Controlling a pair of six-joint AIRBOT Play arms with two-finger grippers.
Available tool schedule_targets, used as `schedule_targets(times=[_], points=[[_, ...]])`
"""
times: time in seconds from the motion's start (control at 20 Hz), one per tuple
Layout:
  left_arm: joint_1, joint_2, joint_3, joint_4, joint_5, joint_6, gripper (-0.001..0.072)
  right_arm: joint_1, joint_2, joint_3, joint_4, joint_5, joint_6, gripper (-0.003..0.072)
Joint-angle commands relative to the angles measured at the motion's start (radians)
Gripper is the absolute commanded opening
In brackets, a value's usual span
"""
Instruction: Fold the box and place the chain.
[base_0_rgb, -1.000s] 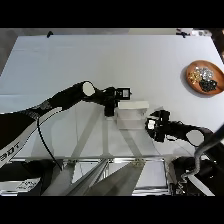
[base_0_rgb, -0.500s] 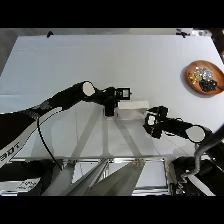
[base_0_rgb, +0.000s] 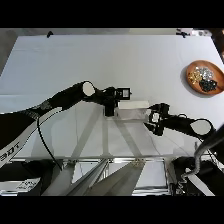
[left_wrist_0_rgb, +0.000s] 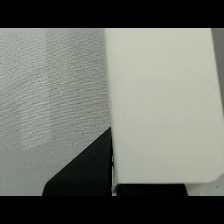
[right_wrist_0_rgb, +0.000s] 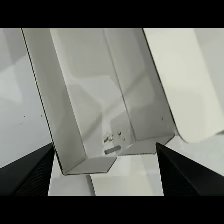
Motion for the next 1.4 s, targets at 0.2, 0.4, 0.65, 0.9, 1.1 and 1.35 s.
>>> schedule_targets(times=[0.2, 0.4, 0.65, 0.9, 1.1, 1.35], points=[[0.000, 0.001, 0.000, 0.000, 0.000, 0.000, 0.0015, -0.033, -0.147, 0.083, 0.061, 0.119, -0.079, 0.0713], [0.000, 0.001, 0.000, 0.000, 0.000, 0.000, 0.0015, -0.135, -0.147, 0.085, 0.053, 0.177, -0.091, 0.0714], [0.000, 0.001, 0.000, 0.000, 0.000, 0.000, 0.0015, -0.142, -0.154, 0.085, 0.129, 0.175, -0.168, 0.0713], [0.000, 0.001, 0.000, 0.000, 0.000, 0.000, 0.0015, -0.143, -0.213, 0.087, 0.133, 0.176, -0.194, 0.0713], [0.000, 0.001, 0.000, 0.000, 0.000, 0.000, 0.0015, -0.196, -0.252, 0.117, 0.140, 0.201, -0.195, 0.0713], [0.000, 0.001, 0.000, 0.000, 0.000, 0.000, 0.0015, -0.200, -0.294, 0.156, 0.151, 0.208, -0.228, 0.0714]])
